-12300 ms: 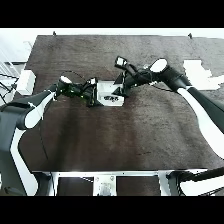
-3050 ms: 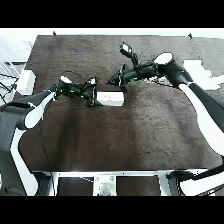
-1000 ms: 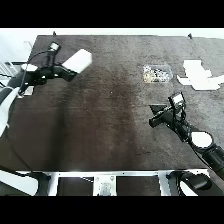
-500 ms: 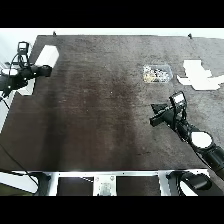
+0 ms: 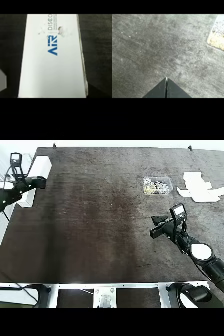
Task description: Fold the box and place the chain.
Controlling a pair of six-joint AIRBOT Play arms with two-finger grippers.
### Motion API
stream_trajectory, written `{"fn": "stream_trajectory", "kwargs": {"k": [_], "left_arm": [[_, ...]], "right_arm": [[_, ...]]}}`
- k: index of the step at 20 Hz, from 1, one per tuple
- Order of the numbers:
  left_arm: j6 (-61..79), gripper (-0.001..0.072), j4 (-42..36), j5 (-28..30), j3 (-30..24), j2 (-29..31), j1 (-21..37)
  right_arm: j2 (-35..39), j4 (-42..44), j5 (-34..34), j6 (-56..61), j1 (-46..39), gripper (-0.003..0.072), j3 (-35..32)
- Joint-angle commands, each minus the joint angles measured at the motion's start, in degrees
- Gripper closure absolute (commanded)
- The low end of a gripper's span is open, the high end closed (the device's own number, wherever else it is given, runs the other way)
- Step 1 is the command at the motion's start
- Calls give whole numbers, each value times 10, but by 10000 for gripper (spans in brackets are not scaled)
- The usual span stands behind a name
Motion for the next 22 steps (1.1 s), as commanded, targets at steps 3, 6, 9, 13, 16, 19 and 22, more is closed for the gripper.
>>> {"fn": "stream_trajectory", "kwargs": {"k": [3,6,9,13,16,19,22], "left_arm": [[-36,699,23,-123,-124,128,60],[-47,700,43,-146,-191,209,104],[-66,700,82,-165,-254,284,122],[-71,700,110,-185,-315,336,143],[-88,699,172,-114,-363,369,143],[-107,700,224,-82,-385,372,149],[-101,699,225,-88,-387,373,206]], "right_arm": [[-14,1,-11,0,0,674,0],[-28,0,-31,0,0,673,0],[-41,1,-43,0,0,674,0],[-43,1,-55,0,0,674,0],[-43,0,-63,0,0,674,0],[-43,0,-63,0,0,674,0],[-43,0,-66,0,0,674,0]]}}
